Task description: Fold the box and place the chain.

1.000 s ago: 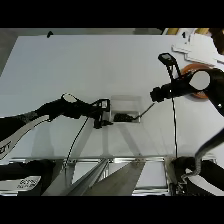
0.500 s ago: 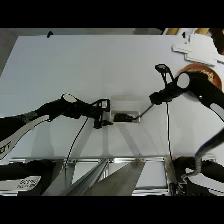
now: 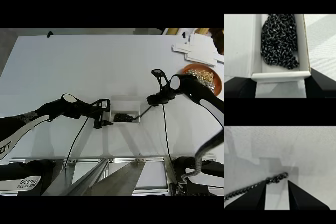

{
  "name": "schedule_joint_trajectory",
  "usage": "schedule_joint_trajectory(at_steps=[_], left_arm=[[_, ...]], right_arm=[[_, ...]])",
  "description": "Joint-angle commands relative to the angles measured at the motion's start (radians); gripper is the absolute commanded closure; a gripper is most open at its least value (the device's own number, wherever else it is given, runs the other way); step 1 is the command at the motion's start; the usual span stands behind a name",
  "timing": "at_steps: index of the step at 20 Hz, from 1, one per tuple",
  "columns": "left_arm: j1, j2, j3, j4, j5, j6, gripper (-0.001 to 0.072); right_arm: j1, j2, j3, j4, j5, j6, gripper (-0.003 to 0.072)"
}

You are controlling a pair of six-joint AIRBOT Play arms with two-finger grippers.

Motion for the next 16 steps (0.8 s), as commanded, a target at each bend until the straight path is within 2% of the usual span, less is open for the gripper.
schedule_joint_trajectory(at_steps=[1,5,6,8,12,16], left_arm=[[0.0,0.0,0.0,0.0,0.0,0.0,0.0628],[0.0,0.0,0.0,0.0,0.0,0.0,0.0628],[0.0,0.0,0.0,0.0,0.0,0.0,0.0628],[0.0,0.0,0.0,0.0,0.0,0.0,0.0628],[0.0,0.0,0.0,0.0,0.0,0.0,0.0628],[0.0,0.0,0.0,0.0,0.0,0.0,0.0628]], right_arm=[[-0.001,-0.024,-0.001,0.0,-0.009,0.0,0.0393],[-0.001,-0.028,-0.001,0.0,-0.009,0.008,0.053],[-0.001,-0.027,-0.001,0.0,-0.009,0.008,0.0532],[-0.001,-0.027,-0.001,0.0,-0.006,0.008,0.0656],[-0.001,0.002,-0.001,0.0,0.041,0.006,0.0666],[-0.001,0.151,-0.001,0.057,0.105,0.002,0.0666]])
